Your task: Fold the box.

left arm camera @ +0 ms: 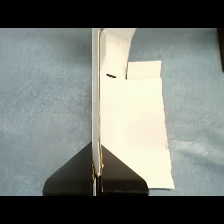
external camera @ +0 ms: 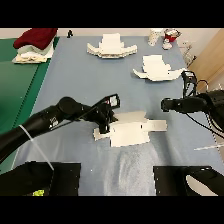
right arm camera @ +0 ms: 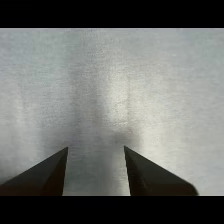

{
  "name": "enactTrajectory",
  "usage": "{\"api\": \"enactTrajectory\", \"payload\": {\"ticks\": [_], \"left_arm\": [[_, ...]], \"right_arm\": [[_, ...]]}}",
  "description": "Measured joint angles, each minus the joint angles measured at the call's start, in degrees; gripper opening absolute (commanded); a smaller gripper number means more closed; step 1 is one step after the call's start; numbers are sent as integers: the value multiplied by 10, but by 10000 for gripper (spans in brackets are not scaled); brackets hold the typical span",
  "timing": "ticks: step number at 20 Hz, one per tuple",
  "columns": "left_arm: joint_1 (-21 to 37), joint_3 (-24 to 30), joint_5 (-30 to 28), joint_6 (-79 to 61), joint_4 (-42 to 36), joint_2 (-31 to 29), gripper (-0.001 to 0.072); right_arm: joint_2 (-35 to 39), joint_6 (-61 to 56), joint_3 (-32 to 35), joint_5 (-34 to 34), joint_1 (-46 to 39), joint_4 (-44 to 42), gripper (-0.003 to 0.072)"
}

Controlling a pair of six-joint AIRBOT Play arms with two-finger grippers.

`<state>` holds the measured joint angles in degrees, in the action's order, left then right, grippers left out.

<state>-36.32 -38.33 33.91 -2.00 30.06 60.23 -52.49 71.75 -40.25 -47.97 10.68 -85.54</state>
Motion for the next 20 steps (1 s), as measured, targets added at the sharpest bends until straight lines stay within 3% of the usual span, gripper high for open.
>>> {"api": "enactTrajectory", "payload": {"ticks": [5, 10, 20], "left_arm": [[-45, 50, -80, -28, 1, -3, 14], [-51, 54, -97, -34, 12, 5, 14], [35, -21, 61, -36, 26, 18, 15]], "right_arm": [[0, -11, 0, 21, 0, -6, 549], [0, -14, 0, 26, 0, -13, 549], [-1, -14, 0, 29, 0, -26, 549]]}}
